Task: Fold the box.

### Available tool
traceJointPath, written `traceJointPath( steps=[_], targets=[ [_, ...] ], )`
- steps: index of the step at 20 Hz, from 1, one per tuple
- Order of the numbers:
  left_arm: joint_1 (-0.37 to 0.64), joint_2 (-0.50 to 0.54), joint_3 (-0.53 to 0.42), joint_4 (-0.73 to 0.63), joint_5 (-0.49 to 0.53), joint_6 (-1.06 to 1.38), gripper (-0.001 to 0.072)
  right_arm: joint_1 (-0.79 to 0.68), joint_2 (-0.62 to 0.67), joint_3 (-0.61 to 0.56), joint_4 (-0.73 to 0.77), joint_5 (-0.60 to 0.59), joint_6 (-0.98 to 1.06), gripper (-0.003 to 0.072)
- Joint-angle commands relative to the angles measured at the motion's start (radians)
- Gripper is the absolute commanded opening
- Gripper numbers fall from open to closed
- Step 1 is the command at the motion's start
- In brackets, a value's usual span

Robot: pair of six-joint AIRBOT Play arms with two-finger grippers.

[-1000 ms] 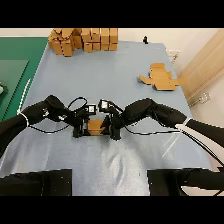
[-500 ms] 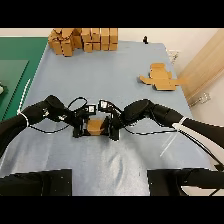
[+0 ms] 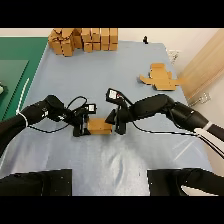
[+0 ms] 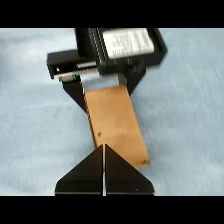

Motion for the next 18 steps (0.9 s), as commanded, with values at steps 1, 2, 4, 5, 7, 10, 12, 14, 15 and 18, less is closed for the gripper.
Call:
traceJointPath(
  steps=[1,2,4,5,7,10,12,14,15,18],
  targets=[
    [0.012,0.060,0.032,-0.025,0.094,-0.148,0.0011,-0.025,0.069,0.000,-0.261,-0.030,0.321,0.0008],
    [0.029,0.085,0.050,-0.025,0.152,-0.205,0.0012,-0.029,0.089,0.000,-0.348,-0.034,0.415,0.0007],
    [0.085,0.132,0.091,-0.022,0.330,-0.338,0.0012,-0.034,0.129,0.000,-0.488,-0.047,0.573,0.0006],
    [0.128,0.137,0.125,0.007,0.416,-0.441,0.0012,-0.038,0.142,0.000,-0.516,-0.053,0.619,0.0007],
    [0.239,0.110,0.222,0.134,0.455,-0.634,0.0011,-0.053,0.153,0.000,-0.520,-0.082,0.657,0.0007],
    [0.401,-0.031,0.426,0.315,0.370,-0.829,0.0013,-0.057,0.142,-0.002,-0.513,-0.112,0.684,0.0007],
    [0.494,-0.161,0.576,0.335,0.329,-0.959,0.0012,-0.057,0.138,-0.015,-0.495,-0.111,0.686,0.0007],
    [0.557,-0.286,0.713,0.332,0.298,-1.006,0.0013,-0.058,0.137,-0.037,-0.474,-0.108,0.690,0.0007],
    [0.572,-0.346,0.774,0.333,0.296,-1.008,0.0013,-0.058,0.137,-0.049,-0.473,-0.108,0.699,0.0007],
    [0.582,-0.502,0.912,0.325,0.301,-1.008,0.0013,-0.058,0.137,-0.079,-0.467,-0.108,0.740,0.0007]
  ],
)
